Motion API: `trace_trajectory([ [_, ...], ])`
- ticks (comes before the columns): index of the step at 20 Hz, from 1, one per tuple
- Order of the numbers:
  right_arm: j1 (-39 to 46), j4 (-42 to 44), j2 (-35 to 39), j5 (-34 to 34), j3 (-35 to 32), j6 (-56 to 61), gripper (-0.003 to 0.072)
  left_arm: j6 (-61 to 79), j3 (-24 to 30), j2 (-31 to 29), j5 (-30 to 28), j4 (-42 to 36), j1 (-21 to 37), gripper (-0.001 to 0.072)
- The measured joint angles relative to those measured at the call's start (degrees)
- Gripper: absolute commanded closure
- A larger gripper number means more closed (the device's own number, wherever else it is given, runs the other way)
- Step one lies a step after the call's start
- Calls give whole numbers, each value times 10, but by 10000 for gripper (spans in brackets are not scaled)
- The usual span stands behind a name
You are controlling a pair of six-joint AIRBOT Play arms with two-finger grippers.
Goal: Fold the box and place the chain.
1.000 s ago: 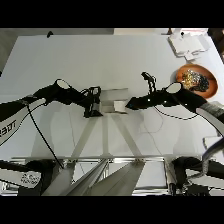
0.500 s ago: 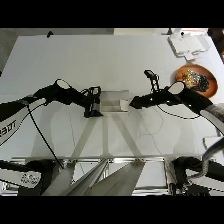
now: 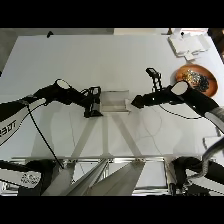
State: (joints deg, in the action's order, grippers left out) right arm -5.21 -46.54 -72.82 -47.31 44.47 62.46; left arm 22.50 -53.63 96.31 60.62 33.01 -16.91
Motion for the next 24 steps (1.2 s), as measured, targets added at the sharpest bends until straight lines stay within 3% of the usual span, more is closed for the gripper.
trace_trajectory([
  [5,-2,-6,14,-20,0,2,218,0,0,0,0,0,0,695],
  [8,-15,0,16,-24,0,-5,143,0,0,0,0,0,0,695],
  [24,-51,14,-24,35,0,83,132,0,0,0,0,0,0,695],
])
